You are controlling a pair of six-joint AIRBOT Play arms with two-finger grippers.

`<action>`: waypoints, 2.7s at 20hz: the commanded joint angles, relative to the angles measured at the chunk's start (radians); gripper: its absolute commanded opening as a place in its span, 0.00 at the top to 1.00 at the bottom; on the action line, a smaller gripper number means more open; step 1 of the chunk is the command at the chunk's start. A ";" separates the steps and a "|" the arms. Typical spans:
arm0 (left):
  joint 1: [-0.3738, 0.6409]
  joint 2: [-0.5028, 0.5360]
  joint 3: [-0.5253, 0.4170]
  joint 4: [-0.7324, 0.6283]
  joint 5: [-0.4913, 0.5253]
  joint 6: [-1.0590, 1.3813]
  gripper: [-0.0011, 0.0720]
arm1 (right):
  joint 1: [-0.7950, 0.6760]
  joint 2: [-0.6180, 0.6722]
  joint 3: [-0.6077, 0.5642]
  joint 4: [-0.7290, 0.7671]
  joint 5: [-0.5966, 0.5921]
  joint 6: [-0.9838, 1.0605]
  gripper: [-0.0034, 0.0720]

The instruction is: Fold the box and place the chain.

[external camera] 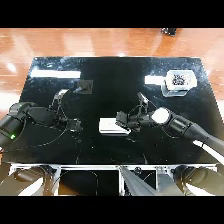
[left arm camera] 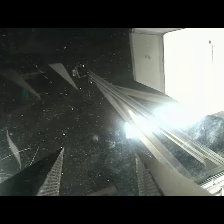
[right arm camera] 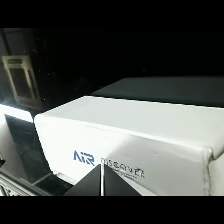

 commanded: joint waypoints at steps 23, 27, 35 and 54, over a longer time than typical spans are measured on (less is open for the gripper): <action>-0.206 -0.215 0.269 -0.127 -0.056 1.186 0.13 | -0.631 0.312 0.122 -0.356 0.578 -0.152 0.91; -0.248 -0.266 0.269 -0.117 -0.113 1.279 0.13 | -0.659 0.312 0.122 -0.424 0.541 -0.153 0.91; -0.246 -0.345 0.269 -0.186 -0.127 1.361 0.13 | -0.659 0.312 0.122 -0.434 0.511 -0.153 0.91; -0.246 -0.362 0.257 -0.206 -0.101 1.265 0.13 | -0.659 0.312 0.122 -0.444 0.508 -0.153 0.91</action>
